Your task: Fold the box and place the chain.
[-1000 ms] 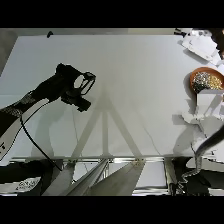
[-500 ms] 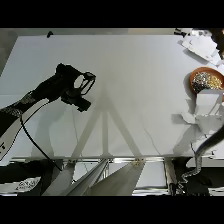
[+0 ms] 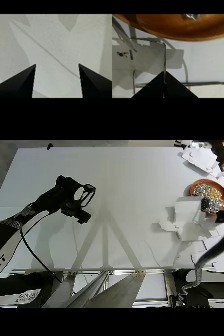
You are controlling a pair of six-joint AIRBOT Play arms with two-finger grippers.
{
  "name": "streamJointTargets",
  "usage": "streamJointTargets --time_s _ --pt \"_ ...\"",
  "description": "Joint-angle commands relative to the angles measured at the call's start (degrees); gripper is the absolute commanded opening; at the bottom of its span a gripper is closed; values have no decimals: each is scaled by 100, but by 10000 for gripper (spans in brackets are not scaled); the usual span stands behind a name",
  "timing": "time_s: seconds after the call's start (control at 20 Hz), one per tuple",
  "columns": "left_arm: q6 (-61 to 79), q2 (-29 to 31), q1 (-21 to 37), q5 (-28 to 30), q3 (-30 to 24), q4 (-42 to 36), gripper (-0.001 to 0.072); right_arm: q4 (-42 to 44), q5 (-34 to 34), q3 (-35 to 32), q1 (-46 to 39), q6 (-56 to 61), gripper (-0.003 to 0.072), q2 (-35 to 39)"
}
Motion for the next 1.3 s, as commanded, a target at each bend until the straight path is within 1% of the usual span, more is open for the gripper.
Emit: streamJointTargets --time_s 0.0,0.1,0.15,0.2,0.3,0.35,0.5,0.6,0.7,0.85,0.95,1.05,1.1,1.2,1.25 --pt "2 2 -4 0 -2 2 581 1283 184 -46 608 -197 9 361" --pt "2 2 -4 0 -2 2 581 2378 103 -315 813 -205 9 525" --pt "2 2 -4 2 -2 2 581 2966 90 -557 920 -378 9 621" --pt "2 2 -4 0 -2 2 581 3287 50 -822 1043 -522 9 723" --pt "2 2 -4 0 -2 2 581 3362 -177 -1493 1368 -603 9 1005" --pt "2 2 -4 0 -2 2 581 3388 -409 -1838 1521 -592 9 1163" --pt "2 2 -4 0 -2 2 581 3759 -866 -2774 2046 -586 9 1624" --pt "2 2 -4 0 -2 2 581 3888 -1080 -3206 2452 -428 9 1919" --pt "13 2 -4 7 -2 4 581 3906 -1462 -3565 2872 -83 9 2212" --pt "168 2 -4 225 -2 -33 581 3980 -1937 -3849 3560 387 9 2446" --pt "170 2 -4 289 -2 -173 581 3969 -2256 -3860 4072 664 10 2457" --pt "175 2 -4 568 -2 -188 582 3969 -2621 -3860 4503 780 10 2457" --pt "177 2 -4 612 -2 -188 582 3971 -2686 -3860 4634 787 11 2457" --pt "275 2 0 896 -2 -232 582 3963 -2715 -3860 4793 887 11 2457" --pt "557 4 0 994 -2 -382 582 3963 -2721 -3860 4824 887 11 2457"
